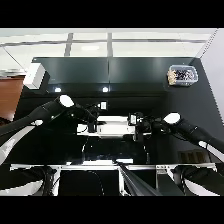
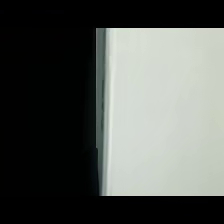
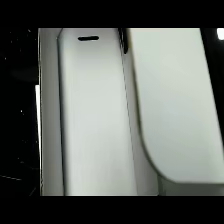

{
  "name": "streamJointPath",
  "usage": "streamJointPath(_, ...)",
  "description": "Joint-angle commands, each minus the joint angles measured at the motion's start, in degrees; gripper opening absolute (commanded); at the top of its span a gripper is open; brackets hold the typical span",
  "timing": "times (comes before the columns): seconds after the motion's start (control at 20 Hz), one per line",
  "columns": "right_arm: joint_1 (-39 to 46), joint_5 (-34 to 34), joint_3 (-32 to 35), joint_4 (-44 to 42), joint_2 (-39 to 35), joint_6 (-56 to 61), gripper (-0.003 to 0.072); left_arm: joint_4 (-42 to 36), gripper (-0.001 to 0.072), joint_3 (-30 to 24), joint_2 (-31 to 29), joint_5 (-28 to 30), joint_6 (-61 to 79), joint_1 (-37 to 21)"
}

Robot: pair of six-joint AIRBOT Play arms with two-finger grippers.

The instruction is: Fold the box and place the chain.

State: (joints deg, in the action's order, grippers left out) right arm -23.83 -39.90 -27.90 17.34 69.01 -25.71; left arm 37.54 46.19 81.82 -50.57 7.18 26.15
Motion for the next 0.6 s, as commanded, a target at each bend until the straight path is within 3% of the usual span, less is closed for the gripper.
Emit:
streamJointPath(0.0,0.02,0.07,-0.11,0.59,0.28,0.61,0.0706,0.24,0.0026,0.04,0.55,1.11,-0.02,0.26)
streamJointPath(0.15,0.02,0.02,-0.35,5.75,0.44,4.63,0.0706,1.22,0.0025,0.04,0.63,1.03,-0.07,0.24)
streamJointPath(0.55,-0.33,-0.09,-2.03,8.87,1.99,8.87,0.0706,1.22,0.0026,0.04,0.61,1.03,-0.07,0.28)
